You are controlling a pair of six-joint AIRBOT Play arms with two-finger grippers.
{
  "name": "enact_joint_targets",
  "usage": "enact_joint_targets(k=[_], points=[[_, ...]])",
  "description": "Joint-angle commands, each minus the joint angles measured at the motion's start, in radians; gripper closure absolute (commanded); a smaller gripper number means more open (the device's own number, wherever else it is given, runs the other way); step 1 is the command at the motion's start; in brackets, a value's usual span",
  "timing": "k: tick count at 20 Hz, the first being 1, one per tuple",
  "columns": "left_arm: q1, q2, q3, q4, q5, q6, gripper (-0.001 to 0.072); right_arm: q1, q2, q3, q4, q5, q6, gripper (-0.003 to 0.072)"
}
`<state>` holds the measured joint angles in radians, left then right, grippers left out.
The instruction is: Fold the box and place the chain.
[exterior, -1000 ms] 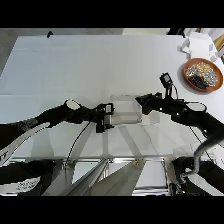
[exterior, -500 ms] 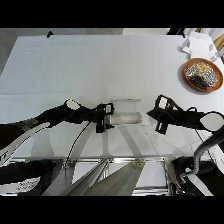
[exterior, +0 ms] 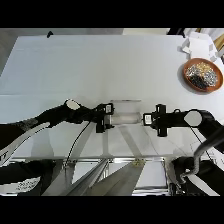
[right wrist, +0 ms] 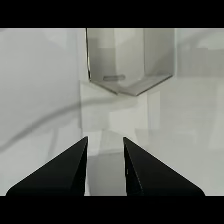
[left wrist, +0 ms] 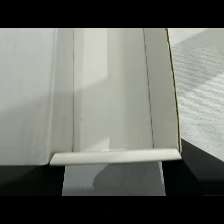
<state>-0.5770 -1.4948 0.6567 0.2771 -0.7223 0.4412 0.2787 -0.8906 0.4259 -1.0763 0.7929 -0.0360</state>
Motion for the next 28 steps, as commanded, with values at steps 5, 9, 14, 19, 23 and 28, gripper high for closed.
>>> enact_joint_targets(k=[5, 9, 14, 19, 23, 28], points=[[0.000, 0.001, 0.000, 0.000, 0.000, 0.000, 0.0390, 0.034, -0.110, 0.000, 0.066, -0.154, -0.052, 0.0469], [0.000, 0.001, 0.000, 0.000, 0.000, 0.000, 0.0390, 0.034, -0.110, 0.000, 0.119, -0.158, -0.056, 0.0471], [0.000, 0.001, 0.000, 0.000, 0.000, 0.000, 0.0390, 0.034, -0.110, 0.000, 0.210, -0.156, -0.105, 0.0561], [0.000, 0.001, 0.000, 0.000, 0.000, 0.000, 0.0390, 0.084, -0.111, 0.000, 0.218, -0.148, -0.105, 0.0565], [0.000, 0.001, 0.000, 0.000, 0.000, 0.000, 0.0390, 0.103, -0.113, 0.000, 0.218, -0.172, -0.104, 0.0573], [0.000, 0.001, 0.000, 0.000, 0.000, 0.000, 0.0390, 0.103, -0.113, 0.000, 0.266, -0.187, -0.114, 0.0572]])
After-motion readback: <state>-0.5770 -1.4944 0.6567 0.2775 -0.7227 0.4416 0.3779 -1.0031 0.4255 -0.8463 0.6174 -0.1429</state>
